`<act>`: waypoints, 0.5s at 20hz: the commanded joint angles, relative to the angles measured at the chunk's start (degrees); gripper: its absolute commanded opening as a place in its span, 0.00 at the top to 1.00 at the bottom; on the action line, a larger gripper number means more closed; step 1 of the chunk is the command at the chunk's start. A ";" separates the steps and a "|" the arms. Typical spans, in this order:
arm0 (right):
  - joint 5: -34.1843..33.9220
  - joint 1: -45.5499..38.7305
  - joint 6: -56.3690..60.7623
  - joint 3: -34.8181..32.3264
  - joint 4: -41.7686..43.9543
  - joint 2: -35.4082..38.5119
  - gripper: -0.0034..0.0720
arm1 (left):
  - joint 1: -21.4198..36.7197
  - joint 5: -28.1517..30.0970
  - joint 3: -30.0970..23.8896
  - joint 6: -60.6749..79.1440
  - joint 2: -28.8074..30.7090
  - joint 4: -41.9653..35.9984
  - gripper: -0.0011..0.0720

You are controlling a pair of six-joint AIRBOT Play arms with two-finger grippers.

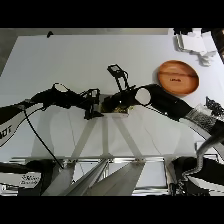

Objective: Fold the box and place the chain.

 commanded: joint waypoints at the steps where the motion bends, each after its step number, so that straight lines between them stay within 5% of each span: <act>1: 6.95 -1.90 -4.48 0.07 0.02 1.86 0.49 | 0.02 0.00 0.00 0.02 0.04 0.02 0.78; 5: 14.99 -7.48 -17.16 -0.61 0.09 8.94 0.49 | 0.02 0.00 0.00 0.02 0.04 0.02 0.78; 10: 16.83 -22.99 -39.82 -7.45 0.31 16.37 0.49 | 0.02 -0.02 0.00 0.04 0.04 0.02 0.78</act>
